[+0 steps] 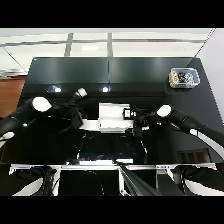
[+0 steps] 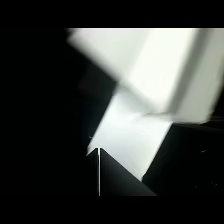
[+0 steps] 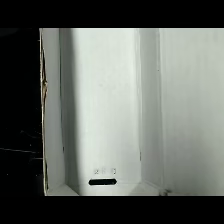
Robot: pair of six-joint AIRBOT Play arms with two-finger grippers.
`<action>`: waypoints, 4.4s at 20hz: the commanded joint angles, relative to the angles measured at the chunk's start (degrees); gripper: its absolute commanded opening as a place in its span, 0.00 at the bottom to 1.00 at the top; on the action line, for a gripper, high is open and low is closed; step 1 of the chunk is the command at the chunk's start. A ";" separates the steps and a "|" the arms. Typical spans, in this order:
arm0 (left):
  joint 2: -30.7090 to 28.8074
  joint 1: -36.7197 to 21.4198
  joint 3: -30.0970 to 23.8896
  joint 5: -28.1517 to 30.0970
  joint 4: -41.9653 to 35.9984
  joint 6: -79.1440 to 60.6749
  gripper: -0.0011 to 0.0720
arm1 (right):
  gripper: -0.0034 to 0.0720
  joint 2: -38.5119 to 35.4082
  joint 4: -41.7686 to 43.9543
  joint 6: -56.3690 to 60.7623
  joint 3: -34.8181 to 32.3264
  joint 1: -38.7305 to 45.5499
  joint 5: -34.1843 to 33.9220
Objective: Fold the box and place the chain.
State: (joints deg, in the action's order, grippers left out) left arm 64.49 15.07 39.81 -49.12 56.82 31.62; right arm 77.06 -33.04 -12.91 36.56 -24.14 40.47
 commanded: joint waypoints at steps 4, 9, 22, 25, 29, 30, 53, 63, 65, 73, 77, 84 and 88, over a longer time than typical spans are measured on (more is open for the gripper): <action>3.89 -21.90 -0.31 -17.38 2.73 41.81 0.05 | 0.62 0.00 0.00 0.00 -0.02 -0.02 0.02; 14.86 -28.72 -3.63 -23.08 -17.07 33.97 0.05 | 0.62 0.00 0.00 0.00 -0.02 -0.02 0.02; 18.23 -10.45 -1.40 -19.10 -30.47 20.83 0.44 | 0.62 0.00 0.02 0.00 -0.02 -0.02 0.02; 18.23 -11.17 0.39 -21.68 -30.77 21.66 0.89 | 0.62 0.00 0.00 0.00 -0.02 -0.02 0.02; 18.23 -7.61 3.37 -21.57 -29.66 25.68 0.89 | 0.62 0.00 0.00 0.00 -0.02 -0.02 0.00; 18.23 -5.95 4.52 -21.07 -28.04 27.15 0.89 | 0.62 0.00 0.00 0.00 -0.02 -0.02 0.00; 18.25 13.79 15.34 -11.26 8.37 72.87 0.55 | 0.62 -0.02 0.00 0.00 -0.02 -0.02 0.00; 22.21 24.81 23.21 -16.79 30.47 92.24 0.54 | 0.62 0.00 0.00 0.00 -0.02 -0.02 0.00; 22.21 26.49 23.71 -17.20 31.56 93.61 0.54 | 0.62 0.00 0.00 0.00 -0.02 -0.02 0.00; 22.38 26.88 23.74 -16.33 25.16 96.43 0.47 | 0.62 0.00 0.00 -0.02 -0.02 -0.02 0.00; 22.51 27.45 23.76 -14.86 24.72 96.59 0.47 | 0.62 0.00 0.00 0.00 -0.02 -0.02 0.02; 24.50 27.52 24.30 -16.17 24.70 96.54 0.43 | 0.62 -0.02 0.00 0.00 -0.02 -0.02 0.02; 24.68 27.82 25.70 -16.28 24.96 96.15 0.32 | 0.62 0.00 0.00 0.00 -0.02 -0.02 0.02</action>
State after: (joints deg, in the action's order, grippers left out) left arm 88.88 42.74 64.75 -65.19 81.80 128.03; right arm 77.08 -33.06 -12.93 36.56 -24.14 40.49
